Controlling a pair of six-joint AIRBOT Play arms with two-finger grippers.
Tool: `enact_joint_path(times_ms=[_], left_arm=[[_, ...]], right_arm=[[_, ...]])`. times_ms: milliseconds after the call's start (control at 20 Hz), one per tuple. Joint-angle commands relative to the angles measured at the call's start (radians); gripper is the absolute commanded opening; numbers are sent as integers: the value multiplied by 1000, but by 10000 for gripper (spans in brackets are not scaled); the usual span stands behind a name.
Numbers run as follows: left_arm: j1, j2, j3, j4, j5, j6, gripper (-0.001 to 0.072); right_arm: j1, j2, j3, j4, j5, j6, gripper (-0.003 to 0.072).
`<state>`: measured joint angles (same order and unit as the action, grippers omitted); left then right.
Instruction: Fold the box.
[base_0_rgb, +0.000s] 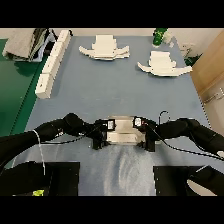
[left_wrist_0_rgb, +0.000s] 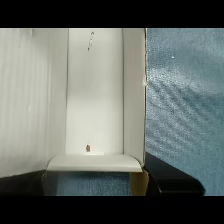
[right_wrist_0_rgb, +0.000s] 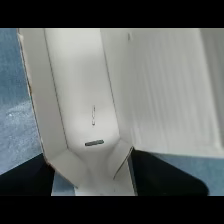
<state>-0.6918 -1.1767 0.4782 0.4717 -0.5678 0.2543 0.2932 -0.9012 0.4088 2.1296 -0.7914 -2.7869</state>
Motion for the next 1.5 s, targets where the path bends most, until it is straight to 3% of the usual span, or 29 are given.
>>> enact_joint_path(times_ms=[0, 150, 300, 350, 400, 450, 600, 800, 1150, 1450], left_arm=[[0, 0, 0, -1, 0, 0, 280], [0, 0, 0, -1, 0, 0, 280], [0, 0, 0, -1, 0, 0, 280], [0, 0, 0, -1, 0, 0, 280], [0, 0, 0, -1, 0, 0, 280], [0, 0, 0, -1, 0, 0, 279], [0, 0, 0, -1, 0, 0, 280], [0, 0, 0, -1, 0, 0, 280], [0, 0, 0, -1, 0, 0, 279], [0, 0, 0, -1, 0, 0, 280]], right_arm=[[0, 102, 15, -246, -135, 282, 717], [0, 208, 64, -428, -354, 570, 716], [0, 300, 129, -397, -532, 965, 673], [0, 317, 137, -320, -546, 1095, 466], [0, 323, 137, -212, -542, 1183, 196], [2, 318, 136, -101, -525, 1190, 68], [2, 262, 135, 117, -368, 1189, 68], [2, 92, 165, 235, -162, 1184, 68], [2, -262, 396, 220, -91, 1109, 68], [2, -452, 429, 211, -74, 1071, 68]])
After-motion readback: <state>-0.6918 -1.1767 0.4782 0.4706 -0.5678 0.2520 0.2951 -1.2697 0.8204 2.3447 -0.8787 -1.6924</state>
